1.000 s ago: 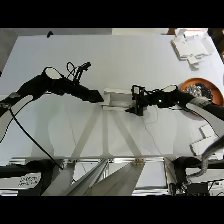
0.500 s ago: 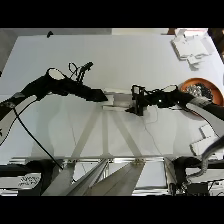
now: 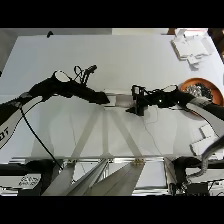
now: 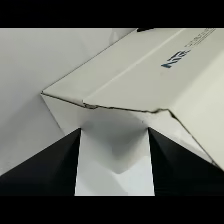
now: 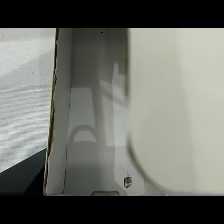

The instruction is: Fold the box and place the chain.

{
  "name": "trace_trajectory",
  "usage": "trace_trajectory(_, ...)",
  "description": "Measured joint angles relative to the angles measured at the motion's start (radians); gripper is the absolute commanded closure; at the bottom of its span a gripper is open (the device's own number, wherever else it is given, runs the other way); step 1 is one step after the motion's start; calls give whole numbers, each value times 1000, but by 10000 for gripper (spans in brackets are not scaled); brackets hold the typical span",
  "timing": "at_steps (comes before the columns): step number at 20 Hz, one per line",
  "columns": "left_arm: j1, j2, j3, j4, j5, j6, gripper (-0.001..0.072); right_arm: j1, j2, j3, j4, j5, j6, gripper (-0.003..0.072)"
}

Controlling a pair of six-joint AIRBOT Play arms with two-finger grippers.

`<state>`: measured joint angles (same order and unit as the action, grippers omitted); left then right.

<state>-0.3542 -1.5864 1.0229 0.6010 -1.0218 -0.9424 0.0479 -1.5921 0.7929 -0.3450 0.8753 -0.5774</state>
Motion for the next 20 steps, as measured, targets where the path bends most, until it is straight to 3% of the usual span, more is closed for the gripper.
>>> trace_trajectory(9,-19,-11,0,55,58,-3,269,1,0,0,3,1,0,161)
trace_trajectory(20,-21,33,0,63,56,-118,270,0,0,0,1,0,0,161)
